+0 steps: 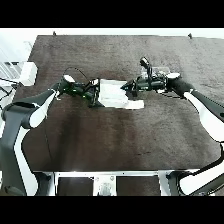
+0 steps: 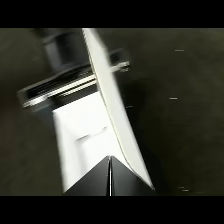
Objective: Fold the box and place the chain.
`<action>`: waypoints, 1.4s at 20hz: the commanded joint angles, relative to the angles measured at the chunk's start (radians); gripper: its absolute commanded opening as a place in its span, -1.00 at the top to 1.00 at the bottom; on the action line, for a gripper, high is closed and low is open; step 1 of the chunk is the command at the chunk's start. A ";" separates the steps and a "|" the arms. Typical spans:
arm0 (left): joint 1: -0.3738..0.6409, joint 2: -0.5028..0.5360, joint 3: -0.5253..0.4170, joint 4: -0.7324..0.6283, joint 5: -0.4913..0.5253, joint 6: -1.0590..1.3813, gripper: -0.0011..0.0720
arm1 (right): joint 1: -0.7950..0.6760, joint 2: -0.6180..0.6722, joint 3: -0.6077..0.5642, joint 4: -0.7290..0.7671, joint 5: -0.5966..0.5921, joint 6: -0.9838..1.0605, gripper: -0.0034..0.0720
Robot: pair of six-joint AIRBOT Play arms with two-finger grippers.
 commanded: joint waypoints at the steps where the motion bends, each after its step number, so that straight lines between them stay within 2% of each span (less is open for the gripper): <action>1: 0.000 0.000 0.000 -0.002 -0.001 0.000 0.34 | 0.022 -0.006 -0.001 0.012 -0.157 0.058 0.89; 4: 0.000 0.000 0.000 -0.002 -0.001 0.000 0.34 | 0.033 -0.032 0.000 -0.020 -0.253 0.098 0.89; 9: 0.000 0.000 0.000 -0.002 0.000 0.000 0.34 | 0.034 -0.078 0.005 -0.079 -0.275 0.164 0.89; 11: 0.000 0.000 0.000 -0.002 0.000 0.000 0.34 | 0.035 -0.082 0.005 -0.121 -0.274 0.187 0.89; 18: 0.000 0.000 0.000 -0.002 0.000 0.002 0.34 | 0.038 -0.080 0.029 -0.122 -0.224 0.186 0.89; 22: 0.000 0.000 0.000 -0.002 0.000 0.002 0.34 | 0.036 0.011 0.041 -0.124 -0.199 0.104 0.90; 25: 0.000 0.000 0.000 -0.002 0.000 0.002 0.34 | 0.036 0.154 0.021 -0.294 -0.195 0.094 0.89; 26: 0.000 0.000 0.000 -0.002 0.000 0.003 0.34 | 0.036 0.202 0.003 -0.383 -0.192 0.094 0.70; 27: 0.000 0.000 0.000 -0.002 0.000 0.003 0.34 | 0.035 0.241 -0.019 -0.474 -0.183 0.094 -0.30; 28: 0.000 0.000 0.000 -0.002 0.000 0.003 0.34 | 0.033 0.272 -0.045 -0.555 -0.184 0.112 -0.93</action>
